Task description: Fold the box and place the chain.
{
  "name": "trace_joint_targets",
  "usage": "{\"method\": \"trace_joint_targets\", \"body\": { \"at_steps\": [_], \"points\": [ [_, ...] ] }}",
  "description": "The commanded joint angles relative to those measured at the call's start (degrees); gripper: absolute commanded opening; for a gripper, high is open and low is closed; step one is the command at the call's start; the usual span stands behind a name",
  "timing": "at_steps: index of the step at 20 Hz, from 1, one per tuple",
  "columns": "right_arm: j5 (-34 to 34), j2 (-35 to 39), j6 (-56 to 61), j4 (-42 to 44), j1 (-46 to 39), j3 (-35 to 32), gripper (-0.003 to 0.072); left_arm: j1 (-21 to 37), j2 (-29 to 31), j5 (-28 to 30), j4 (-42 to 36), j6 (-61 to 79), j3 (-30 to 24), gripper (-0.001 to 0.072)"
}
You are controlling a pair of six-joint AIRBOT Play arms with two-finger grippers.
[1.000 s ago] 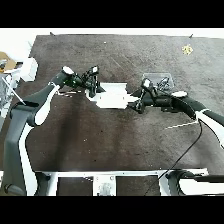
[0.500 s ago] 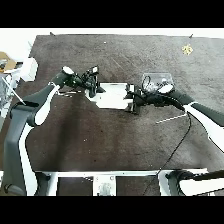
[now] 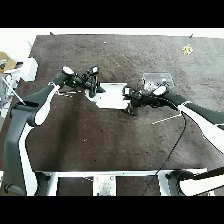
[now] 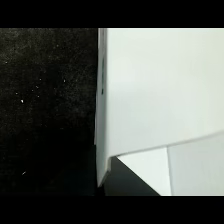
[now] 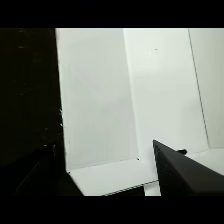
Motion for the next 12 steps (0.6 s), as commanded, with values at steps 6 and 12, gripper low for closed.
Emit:
{"method": "trace_joint_targets", "body": {
  "at_steps": [6,12],
  "points": [
    [-1.5,3.8,1.8,4.7,-2.8,0.4,0.0672,0.0,0.0,0.0,0.0,0.0,0.0,0.0012],
    [5.3,-1.2,4.2,5.9,-7.1,9.4,0.0675,0.0,0.0,0.0,0.0,0.0,0.0,0.0013]
  ]
}}
